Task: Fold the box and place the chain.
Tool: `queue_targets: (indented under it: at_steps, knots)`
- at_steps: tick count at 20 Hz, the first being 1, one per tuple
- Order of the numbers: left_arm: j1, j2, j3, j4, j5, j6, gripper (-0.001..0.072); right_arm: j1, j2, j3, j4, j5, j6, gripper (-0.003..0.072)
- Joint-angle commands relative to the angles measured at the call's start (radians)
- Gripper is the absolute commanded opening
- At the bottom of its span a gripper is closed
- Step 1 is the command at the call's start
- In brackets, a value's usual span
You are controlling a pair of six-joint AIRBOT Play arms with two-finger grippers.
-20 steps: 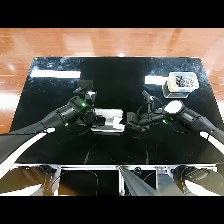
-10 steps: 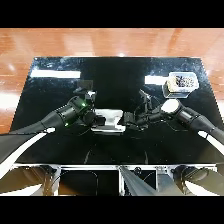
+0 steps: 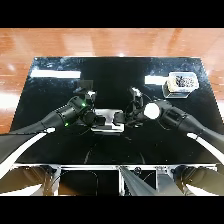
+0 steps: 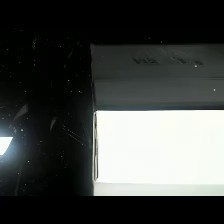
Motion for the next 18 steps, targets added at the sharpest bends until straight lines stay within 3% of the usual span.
queue_targets:
  at_steps: [1, 2, 6, 7, 11, 18]
  knots:
    - [0.0, 0.0, 0.0, 0.001, 0.001, 0.0, 0.002, 0.071, -0.064, 0.081, -0.19, 0.047, 0.178, 0.0648]
    - [0.0, 0.0, 0.0, 0.001, 0.003, 0.0, 0.002, 0.087, -0.075, 0.098, -0.226, 0.056, 0.2, 0.0607]
    - [0.0, 0.0, 0.0, 0.002, 0.011, 0.0, 0.002, 0.104, -0.087, 0.119, -0.282, 0.086, 0.26, 0.0598]
    - [0.0, 0.0, 0.0, 0.002, 0.011, 0.0, 0.002, 0.104, -0.087, 0.119, -0.282, 0.095, 0.26, 0.046]
    - [0.0, 0.0, 0.0, 0.002, 0.011, 0.0, 0.002, 0.105, -0.087, 0.119, -0.283, 0.1, 0.259, 0.0376]
    - [0.0, 0.0, 0.0, 0.004, 0.011, 0.0, 0.002, 0.174, -0.11, 0.135, -0.425, 0.167, 0.322, 0.0376]
